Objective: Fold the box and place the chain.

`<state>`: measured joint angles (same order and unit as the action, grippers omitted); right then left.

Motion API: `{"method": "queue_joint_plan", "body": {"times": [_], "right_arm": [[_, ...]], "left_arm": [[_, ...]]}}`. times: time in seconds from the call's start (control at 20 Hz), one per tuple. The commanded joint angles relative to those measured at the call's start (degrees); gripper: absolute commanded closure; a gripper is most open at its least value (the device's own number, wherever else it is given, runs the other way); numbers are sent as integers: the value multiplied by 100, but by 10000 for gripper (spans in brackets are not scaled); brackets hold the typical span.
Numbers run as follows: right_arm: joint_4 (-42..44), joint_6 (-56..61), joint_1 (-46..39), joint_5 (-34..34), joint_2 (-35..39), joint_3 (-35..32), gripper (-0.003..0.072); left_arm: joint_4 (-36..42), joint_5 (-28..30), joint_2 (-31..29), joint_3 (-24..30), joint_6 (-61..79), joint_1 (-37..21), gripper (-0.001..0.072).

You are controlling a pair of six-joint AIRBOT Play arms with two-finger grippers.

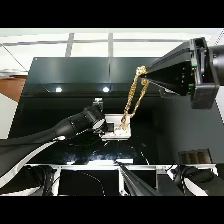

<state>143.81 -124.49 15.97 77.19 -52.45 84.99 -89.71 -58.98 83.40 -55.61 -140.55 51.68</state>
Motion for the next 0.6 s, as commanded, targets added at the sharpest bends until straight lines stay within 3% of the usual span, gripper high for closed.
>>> {"method": "queue_joint_plan", "body": {"times": [0.0, 0.55], "right_arm": [[-4, 4, 22, -4, 2, 7, 667], [42, 92, 57, -42, 2, 4, 667]], "left_arm": [[2, -2, 2, -4, 0, 2, 680], [-4, 0, 2, -4, 0, 0, 680]]}}
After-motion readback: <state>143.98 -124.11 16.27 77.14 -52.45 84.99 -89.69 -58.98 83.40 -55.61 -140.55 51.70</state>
